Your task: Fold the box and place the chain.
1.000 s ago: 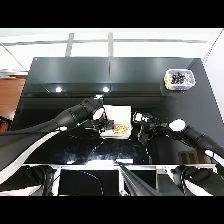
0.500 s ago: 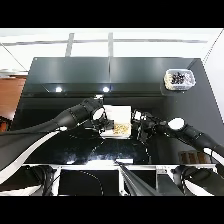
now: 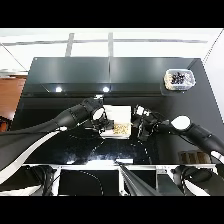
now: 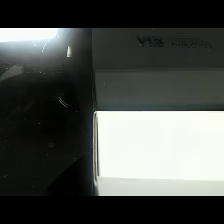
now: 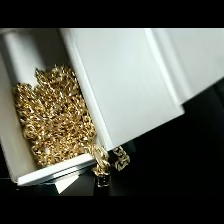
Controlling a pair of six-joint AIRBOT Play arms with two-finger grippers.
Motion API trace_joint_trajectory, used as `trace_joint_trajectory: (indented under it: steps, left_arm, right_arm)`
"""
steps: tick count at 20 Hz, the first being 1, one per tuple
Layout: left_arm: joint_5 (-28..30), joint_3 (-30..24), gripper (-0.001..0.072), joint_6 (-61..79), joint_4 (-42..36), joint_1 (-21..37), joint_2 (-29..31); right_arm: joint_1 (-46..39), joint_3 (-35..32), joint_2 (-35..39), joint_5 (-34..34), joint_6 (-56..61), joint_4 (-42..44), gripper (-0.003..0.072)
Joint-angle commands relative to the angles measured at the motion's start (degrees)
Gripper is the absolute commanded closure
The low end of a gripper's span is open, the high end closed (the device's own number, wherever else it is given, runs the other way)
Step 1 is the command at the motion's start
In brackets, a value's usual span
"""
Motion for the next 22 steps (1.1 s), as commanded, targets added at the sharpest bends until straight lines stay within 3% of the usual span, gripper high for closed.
trace_joint_trajectory:
  steps: [1,5,10,14,18,19,20,22]
  left_arm:
    - [0.0,0.0,0.0681,0.0,0.0,0.0,0.0]
    - [0.1,0.0,0.0681,0.0,0.0,0.0,0.0]
    - [0.1,0.0,0.0681,0.0,-0.2,0.0,0.0]
    - [0.1,0.0,0.0681,0.0,-0.2,0.0,0.0]
    - [-0.2,0.0,0.0681,0.0,-0.2,0.0,0.0]
    - [-0.1,0.0,0.0681,0.0,-0.2,0.0,0.0]
    - [-0.1,0.0,0.0681,0.0,-0.2,0.0,0.0]
    - [-0.1,0.0,0.0681,0.0,-0.2,0.0,0.0]
  right_arm:
    - [0.0,4.8,7.3,8.2,20.2,-13.0,0.0663]
    - [0.0,12.4,11.1,18.0,29.2,-7.1,0.0662]
    - [0.0,12.8,10.8,17.0,31.1,10.3,0.0662]
    - [0.0,12.7,10.4,13.3,32.4,13.5,0.0662]
    - [0.0,12.5,8.9,14.6,35.9,12.1,0.0658]
    - [0.0,12.5,8.8,14.1,37.3,10.6,0.0395]
    - [0.0,12.6,8.8,13.3,39.0,8.6,0.0016]
    - [-0.4,12.6,8.8,12.7,39.8,4.4,-0.0009]
